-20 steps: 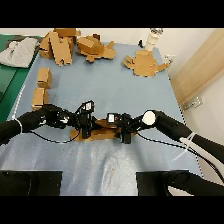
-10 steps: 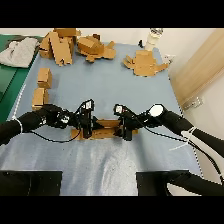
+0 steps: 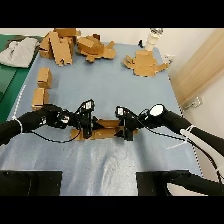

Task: Fold the box.

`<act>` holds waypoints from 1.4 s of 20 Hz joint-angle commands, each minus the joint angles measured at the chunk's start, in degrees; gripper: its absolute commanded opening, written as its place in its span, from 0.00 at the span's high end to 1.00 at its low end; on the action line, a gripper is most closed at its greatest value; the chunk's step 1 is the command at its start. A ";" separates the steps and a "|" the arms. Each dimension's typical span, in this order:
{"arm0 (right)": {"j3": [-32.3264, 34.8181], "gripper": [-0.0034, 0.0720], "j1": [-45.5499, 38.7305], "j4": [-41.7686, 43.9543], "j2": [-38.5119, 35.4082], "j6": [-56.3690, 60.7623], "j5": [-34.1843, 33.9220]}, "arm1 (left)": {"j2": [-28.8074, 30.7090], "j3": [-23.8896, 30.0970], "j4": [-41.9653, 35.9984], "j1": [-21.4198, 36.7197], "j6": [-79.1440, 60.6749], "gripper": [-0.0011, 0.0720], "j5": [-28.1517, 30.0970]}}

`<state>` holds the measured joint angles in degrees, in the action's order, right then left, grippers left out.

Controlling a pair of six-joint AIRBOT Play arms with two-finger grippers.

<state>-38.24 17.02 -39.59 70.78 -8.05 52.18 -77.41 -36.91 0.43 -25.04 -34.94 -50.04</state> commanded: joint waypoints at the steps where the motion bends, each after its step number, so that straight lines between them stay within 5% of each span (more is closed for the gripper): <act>1: 0.04 0.30 -0.09 0.35 0.59 -1.88 -0.83 | -0.04 -0.04 0.02 0.02 0.00 0.97 0.04; 17: 0.70 0.31 0.17 -1.07 1.40 -1.86 -1.46 | -0.04 -0.04 0.00 0.02 -0.04 0.97 0.11; 19: 0.70 0.21 0.22 -1.09 1.53 -1.88 -2.19 | -0.04 -0.04 0.00 0.02 -0.17 0.97 0.09; 28: 0.70 0.21 0.66 -1.33 1.77 -1.86 -4.09 | -0.04 -0.04 -0.57 0.02 -0.02 0.97 0.02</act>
<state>-37.52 17.37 -40.77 72.51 -9.93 48.38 -77.41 -36.91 0.16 -25.04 -35.07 -49.98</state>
